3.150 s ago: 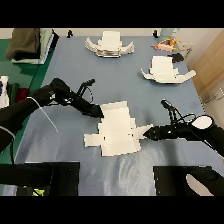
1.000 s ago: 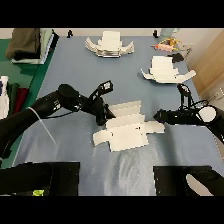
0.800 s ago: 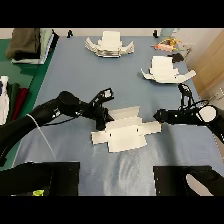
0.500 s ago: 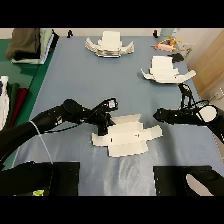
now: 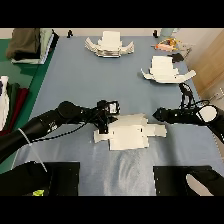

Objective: Fold the box.

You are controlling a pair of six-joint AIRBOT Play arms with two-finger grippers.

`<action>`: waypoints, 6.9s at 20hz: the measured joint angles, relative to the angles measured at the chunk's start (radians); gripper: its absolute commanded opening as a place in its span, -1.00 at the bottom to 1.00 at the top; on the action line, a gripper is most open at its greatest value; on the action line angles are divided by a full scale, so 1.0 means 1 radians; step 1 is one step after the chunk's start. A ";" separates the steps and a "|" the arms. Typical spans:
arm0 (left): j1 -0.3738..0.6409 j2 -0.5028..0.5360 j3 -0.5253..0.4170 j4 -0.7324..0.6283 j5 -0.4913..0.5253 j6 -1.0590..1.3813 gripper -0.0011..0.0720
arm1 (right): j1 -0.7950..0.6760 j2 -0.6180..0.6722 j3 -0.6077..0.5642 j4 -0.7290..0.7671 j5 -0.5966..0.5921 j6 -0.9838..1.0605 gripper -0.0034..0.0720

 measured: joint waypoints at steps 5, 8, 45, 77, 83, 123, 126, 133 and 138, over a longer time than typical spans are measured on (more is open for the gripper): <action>-0.065 0.008 -0.068 0.000 0.179 0.023 -0.94 | 0.000 0.000 0.000 0.005 -0.012 0.004 0.05; -0.110 0.002 -0.109 -0.001 0.238 0.029 -0.94 | 0.000 0.000 0.000 0.007 -0.027 0.006 0.05; 0.023 0.048 -0.006 0.122 -0.130 -0.085 -0.93 | 0.000 0.000 0.000 0.056 -0.039 0.007 0.05; -0.250 0.090 -0.245 0.092 0.443 -0.068 -0.93 | 0.000 0.002 0.000 0.080 -0.039 0.007 0.05; -0.225 0.116 -0.212 0.093 0.400 -0.119 -0.93 | 0.000 0.002 0.000 0.085 -0.039 0.007 0.05; -0.098 0.000 -0.066 0.119 0.053 -0.158 -0.93 | 0.000 0.002 0.000 0.083 -0.024 -0.004 0.05; -0.111 0.000 -0.084 0.119 0.071 -0.156 -0.93 | 0.000 0.002 0.000 0.084 -0.023 -0.004 0.05; -0.148 0.002 -0.103 0.118 0.102 -0.156 -0.93 | 0.000 0.002 0.000 0.084 -0.014 -0.005 0.05; -0.156 0.004 -0.105 0.118 0.077 -0.156 -0.93 | 0.000 0.002 0.000 0.083 -0.013 -0.008 0.05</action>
